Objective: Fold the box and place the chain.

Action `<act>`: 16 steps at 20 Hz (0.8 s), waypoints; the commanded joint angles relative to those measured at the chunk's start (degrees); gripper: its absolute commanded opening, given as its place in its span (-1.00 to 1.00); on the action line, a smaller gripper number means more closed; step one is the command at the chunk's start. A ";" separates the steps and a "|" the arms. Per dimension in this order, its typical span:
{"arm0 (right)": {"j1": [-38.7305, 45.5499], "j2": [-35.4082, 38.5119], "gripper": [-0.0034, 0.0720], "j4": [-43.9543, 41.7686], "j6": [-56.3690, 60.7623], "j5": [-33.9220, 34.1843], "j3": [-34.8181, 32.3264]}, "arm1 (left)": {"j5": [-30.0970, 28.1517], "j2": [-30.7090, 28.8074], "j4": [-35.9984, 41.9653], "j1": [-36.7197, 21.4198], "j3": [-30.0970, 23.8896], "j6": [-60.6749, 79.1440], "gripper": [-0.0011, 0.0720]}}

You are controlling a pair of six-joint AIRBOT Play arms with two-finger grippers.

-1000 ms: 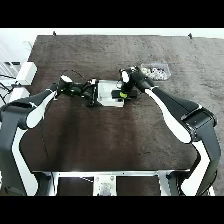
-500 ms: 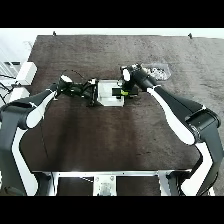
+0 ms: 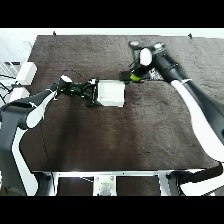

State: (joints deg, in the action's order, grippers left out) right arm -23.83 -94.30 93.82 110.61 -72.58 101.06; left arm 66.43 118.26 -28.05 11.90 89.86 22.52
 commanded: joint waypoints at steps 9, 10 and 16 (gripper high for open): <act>22.84 -8.17 0.20 -10.99 -22.73 19.30 -0.52 | 0.04 0.02 -0.02 0.00 0.00 0.00 0.74; 23.37 -9.68 0.20 -11.37 -24.98 20.81 -0.37 | 0.04 0.02 -0.02 0.02 0.00 0.00 0.74; 23.65 -16.61 0.17 -13.49 -31.85 24.37 3.58 | 0.00 0.02 -0.02 0.00 0.00 0.02 0.74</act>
State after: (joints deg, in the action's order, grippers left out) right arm -0.78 -107.87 82.50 82.96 -50.28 102.91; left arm 66.48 118.26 -28.08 11.94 89.86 22.50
